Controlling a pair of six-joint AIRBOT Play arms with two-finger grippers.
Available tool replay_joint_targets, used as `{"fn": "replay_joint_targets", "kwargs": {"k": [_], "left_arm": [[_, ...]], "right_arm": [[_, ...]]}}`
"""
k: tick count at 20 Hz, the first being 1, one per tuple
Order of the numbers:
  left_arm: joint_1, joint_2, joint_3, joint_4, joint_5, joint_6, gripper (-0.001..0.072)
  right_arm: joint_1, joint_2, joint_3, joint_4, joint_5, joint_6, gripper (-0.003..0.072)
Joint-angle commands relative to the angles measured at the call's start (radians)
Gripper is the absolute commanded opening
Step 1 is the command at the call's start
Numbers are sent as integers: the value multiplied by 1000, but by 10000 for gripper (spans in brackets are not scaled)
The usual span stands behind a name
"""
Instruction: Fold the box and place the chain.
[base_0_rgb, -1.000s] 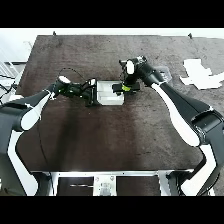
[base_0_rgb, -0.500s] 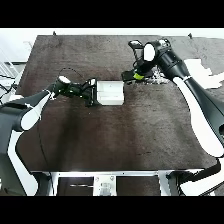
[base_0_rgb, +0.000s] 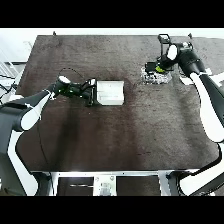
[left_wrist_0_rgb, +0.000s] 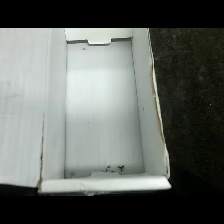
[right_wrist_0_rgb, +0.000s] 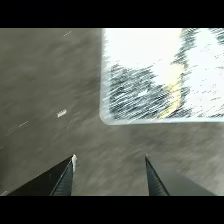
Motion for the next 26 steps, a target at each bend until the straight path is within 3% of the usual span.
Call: {"fn": "replay_joint_targets", "kwargs": {"k": [1, 3, 9, 13, 15, 18, 20, 26], "left_arm": [[0, 0, 0, 0, 0, 0, 623], [0, 0, 0, 0, 0, 0, 623], [0, 0, 0, 0, 1, 0, 623], [0, 0, 0, 0, 1, 0, 623], [0, 0, 0, 0, 1, 0, 623], [0, 0, 0, 0, 1, 0, 623], [0, 0, 0, 0, 1, 0, 623], [0, 0, 0, 0, 1, 0, 623]], "right_arm": [[-80, -71, 1, 112, -101, -88, 507], [-91, -112, 14, 132, -120, -114, 458], [-91, -196, 38, 185, -126, -146, 432], [-91, -212, 38, 196, -126, -148, 343], [-91, -214, 38, 204, -126, -148, 268], [-90, -212, 45, 210, -121, -163, 58], [-90, -208, 59, 210, -94, -163, 14], [-90, -140, 66, 198, -71, -167, 14]]}}
